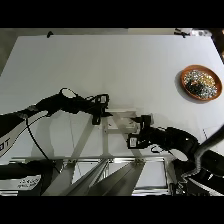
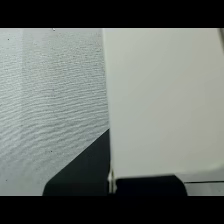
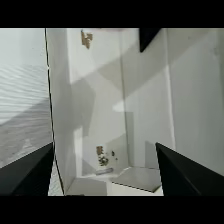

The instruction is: Fold the box and place the chain.

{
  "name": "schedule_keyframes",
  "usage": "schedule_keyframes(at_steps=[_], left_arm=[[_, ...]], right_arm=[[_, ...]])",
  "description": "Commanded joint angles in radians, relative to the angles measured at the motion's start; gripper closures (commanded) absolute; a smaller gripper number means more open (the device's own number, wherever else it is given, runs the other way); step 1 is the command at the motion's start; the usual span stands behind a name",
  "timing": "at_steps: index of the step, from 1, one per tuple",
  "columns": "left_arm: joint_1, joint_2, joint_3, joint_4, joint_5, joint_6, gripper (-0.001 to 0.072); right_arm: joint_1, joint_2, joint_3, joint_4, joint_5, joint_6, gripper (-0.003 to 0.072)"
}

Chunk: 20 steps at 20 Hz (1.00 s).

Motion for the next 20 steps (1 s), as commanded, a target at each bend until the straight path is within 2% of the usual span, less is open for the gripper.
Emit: schedule_keyframes(at_steps=[1,6,12,17,20], left_arm=[[0.0,0.0,0.001,0.0,0.0,0.0,0.0699],[0.0,0.0,0.001,0.0,0.0,0.0,0.0699],[0.0,0.0,0.001,0.0,0.0,0.0,0.0699],[0.0,0.0,0.001,0.0,0.0,0.0,0.0699],[0.0,0.0,0.001,0.0,0.0,0.0,0.0699]], right_arm=[[-0.073,0.014,0.002,0.103,0.002,-0.095,-0.0006],[-0.138,0.014,0.002,0.257,0.001,-0.243,-0.0006],[-0.236,0.014,0.002,0.302,0.002,-0.297,-0.0006],[-0.237,0.004,0.002,0.379,0.002,-0.311,-0.0005],[-0.237,-0.028,0.002,0.492,0.002,-0.442,-0.0006]])
